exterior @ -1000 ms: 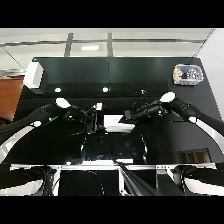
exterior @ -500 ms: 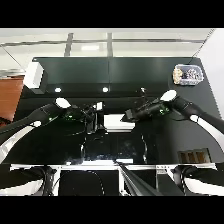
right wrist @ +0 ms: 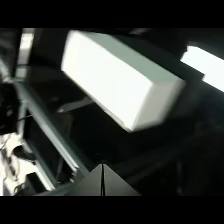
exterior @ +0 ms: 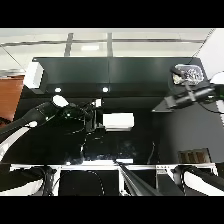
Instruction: Fold the box and place the chain.
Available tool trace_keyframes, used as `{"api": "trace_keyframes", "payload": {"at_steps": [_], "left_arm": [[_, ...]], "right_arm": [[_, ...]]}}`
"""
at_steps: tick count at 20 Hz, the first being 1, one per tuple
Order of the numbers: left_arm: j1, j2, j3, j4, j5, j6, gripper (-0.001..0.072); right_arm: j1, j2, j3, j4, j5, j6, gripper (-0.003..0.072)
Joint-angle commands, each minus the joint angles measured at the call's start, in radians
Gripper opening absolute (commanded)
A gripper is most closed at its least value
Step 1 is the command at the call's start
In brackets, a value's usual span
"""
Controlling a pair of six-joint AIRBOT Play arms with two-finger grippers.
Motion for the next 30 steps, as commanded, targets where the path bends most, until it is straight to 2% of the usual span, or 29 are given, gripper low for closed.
{"api": "trace_keyframes", "payload": {"at_steps": [1, 5, 9, 11, 14, 16, 19, 24, 30], "left_arm": [[-0.003, 0.046, 0.043, 0.041, -0.102, -0.035, 0.0714], [-0.055, 0.034, 0.168, -0.048, -0.044, -0.051, 0.0709], [-0.150, -0.123, 0.322, -0.045, -0.022, -0.195, 0.0710], [-0.164, -0.193, 0.364, -0.032, -0.030, -0.270, 0.0709], [-0.163, -0.233, 0.371, 0.007, -0.063, -0.380, 0.0710], [-0.165, -0.240, 0.371, 0.037, -0.133, -0.380, 0.0710], [-0.171, -0.240, 0.371, 0.066, -0.162, -0.381, 0.0710], [-0.171, -0.240, 0.372, 0.072, -0.168, -0.381, 0.0710], [-0.205, -0.240, 0.372, 0.145, -0.147, -0.381, 0.0711]], "right_arm": [[-0.133, 0.066, 0.006, -0.058, 0.055, 0.011, 0.0011], [-0.143, 0.068, 0.006, -0.055, 0.027, 0.011, 0.0011], [-0.143, 0.068, 0.006, -0.055, -0.010, 0.011, 0.0011], [-0.143, 0.068, 0.006, -0.055, -0.011, 0.011, 0.0011], [-0.143, 0.068, 0.006, -0.055, -0.023, 0.009, 0.0011], [-0.143, 0.068, 0.006, -0.055, -0.043, 0.009, 0.0011], [-0.143, 0.068, 0.006, -0.055, -0.060, 0.009, 0.0011], [-0.143, 0.068, 0.006, -0.056, -0.063, 0.006, 0.0011], [-0.143, 0.068, 0.006, -0.055, -0.068, 0.006, 0.0011]]}}
